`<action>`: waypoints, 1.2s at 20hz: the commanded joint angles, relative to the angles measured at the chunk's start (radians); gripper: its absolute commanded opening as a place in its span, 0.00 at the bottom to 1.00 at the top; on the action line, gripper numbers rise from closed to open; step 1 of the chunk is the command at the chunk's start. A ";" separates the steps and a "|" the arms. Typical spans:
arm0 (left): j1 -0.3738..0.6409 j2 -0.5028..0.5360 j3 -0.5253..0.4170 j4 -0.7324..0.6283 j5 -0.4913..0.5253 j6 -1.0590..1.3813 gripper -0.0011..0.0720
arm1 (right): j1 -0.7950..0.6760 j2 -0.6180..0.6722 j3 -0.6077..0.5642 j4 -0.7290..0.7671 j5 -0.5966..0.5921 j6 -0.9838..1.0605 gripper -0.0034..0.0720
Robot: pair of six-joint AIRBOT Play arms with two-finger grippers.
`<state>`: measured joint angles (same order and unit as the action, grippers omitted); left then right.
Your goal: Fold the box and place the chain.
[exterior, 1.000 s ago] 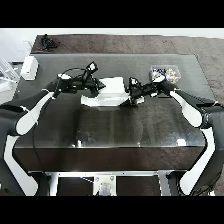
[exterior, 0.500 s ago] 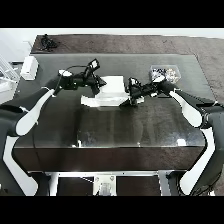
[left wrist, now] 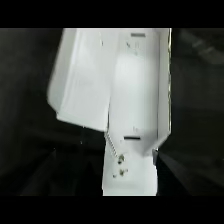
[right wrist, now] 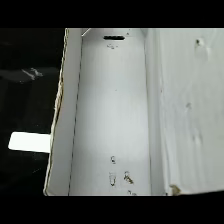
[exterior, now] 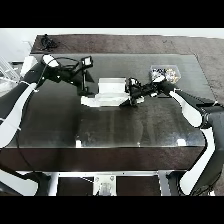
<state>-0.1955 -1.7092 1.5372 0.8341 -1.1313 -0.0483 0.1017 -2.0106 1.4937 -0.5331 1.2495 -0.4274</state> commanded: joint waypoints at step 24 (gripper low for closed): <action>-0.097 -0.110 -0.010 0.079 0.046 -0.075 0.58 | 0.001 -0.001 0.000 0.001 0.000 0.001 0.80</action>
